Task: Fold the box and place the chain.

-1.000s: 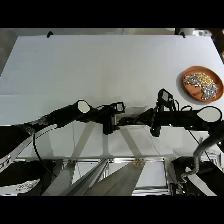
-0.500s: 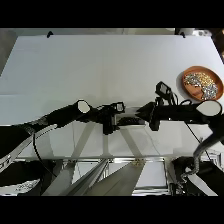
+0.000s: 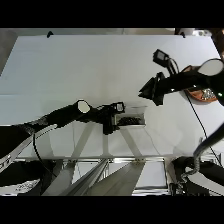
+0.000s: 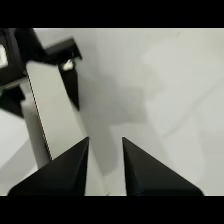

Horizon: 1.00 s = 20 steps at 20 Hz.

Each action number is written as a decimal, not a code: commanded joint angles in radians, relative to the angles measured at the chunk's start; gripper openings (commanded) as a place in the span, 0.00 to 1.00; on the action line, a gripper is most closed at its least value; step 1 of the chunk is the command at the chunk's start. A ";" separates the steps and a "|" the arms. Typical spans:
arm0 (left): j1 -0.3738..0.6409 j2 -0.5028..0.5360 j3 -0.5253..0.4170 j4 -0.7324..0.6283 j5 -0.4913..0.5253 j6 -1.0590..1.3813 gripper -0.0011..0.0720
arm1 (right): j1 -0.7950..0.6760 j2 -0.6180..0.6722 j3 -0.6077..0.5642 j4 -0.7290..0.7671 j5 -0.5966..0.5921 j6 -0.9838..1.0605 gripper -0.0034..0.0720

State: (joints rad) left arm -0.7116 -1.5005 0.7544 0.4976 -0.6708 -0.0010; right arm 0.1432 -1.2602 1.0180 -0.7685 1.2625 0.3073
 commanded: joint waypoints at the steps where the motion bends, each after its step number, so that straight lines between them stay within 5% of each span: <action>1: 0.000 0.000 0.000 0.000 0.000 0.000 0.61 | 0.077 -0.135 0.034 -0.109 0.085 0.006 0.51; 7: -0.001 0.000 0.000 0.000 0.001 0.000 0.61 | 0.161 -0.115 0.033 -0.157 0.051 -0.015 0.53; 14: 0.000 0.000 0.000 0.000 0.001 0.000 0.61 | 0.245 -0.067 0.026 -0.184 0.151 0.020 0.53; 20: 0.000 0.000 0.000 0.000 0.000 0.000 0.61 | 0.331 -0.013 -0.046 -0.309 -0.110 0.137 0.65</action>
State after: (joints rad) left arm -0.7116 -1.5005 0.7544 0.4976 -0.6708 -0.0010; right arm 0.4381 -1.2945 0.9966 -1.0176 1.2911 0.3748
